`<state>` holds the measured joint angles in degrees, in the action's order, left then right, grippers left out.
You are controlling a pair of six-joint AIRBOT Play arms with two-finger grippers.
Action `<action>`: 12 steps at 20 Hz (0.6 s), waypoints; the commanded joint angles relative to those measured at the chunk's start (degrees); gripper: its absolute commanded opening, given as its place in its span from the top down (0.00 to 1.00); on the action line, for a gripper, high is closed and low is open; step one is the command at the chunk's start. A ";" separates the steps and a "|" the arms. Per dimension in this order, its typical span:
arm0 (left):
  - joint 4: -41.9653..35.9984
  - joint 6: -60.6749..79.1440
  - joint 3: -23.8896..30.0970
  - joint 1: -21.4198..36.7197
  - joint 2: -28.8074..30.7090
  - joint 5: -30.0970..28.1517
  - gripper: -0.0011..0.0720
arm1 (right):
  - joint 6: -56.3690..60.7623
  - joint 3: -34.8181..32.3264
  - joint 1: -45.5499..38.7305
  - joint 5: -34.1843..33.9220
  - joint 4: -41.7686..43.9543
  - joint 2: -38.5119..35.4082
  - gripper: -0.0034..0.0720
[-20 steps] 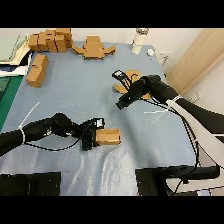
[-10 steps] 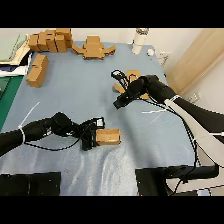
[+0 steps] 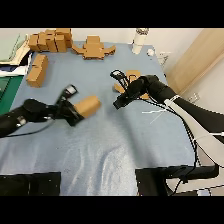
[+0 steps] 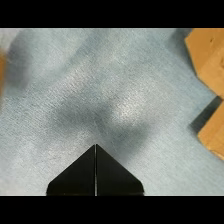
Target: Fold the box.
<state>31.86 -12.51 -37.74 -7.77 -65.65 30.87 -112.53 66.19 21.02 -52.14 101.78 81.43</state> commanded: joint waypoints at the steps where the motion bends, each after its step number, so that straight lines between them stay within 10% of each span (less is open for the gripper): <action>1: 11.17 -14.05 -0.04 15.19 1.68 -0.33 0.48 | 0.02 0.04 0.04 0.00 0.02 0.04 0.95; 6: 12.90 -19.10 -0.04 34.47 1.14 -0.87 0.48 | 0.02 0.04 0.04 0.00 0.00 0.04 0.95; 12: 11.45 -19.04 -3.54 37.59 -6.67 -3.80 0.48 | 0.02 0.04 0.04 0.00 0.00 0.04 0.95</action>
<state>44.03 -30.74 -39.22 27.99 -68.95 28.38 -112.53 66.19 21.04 -52.14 101.78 81.45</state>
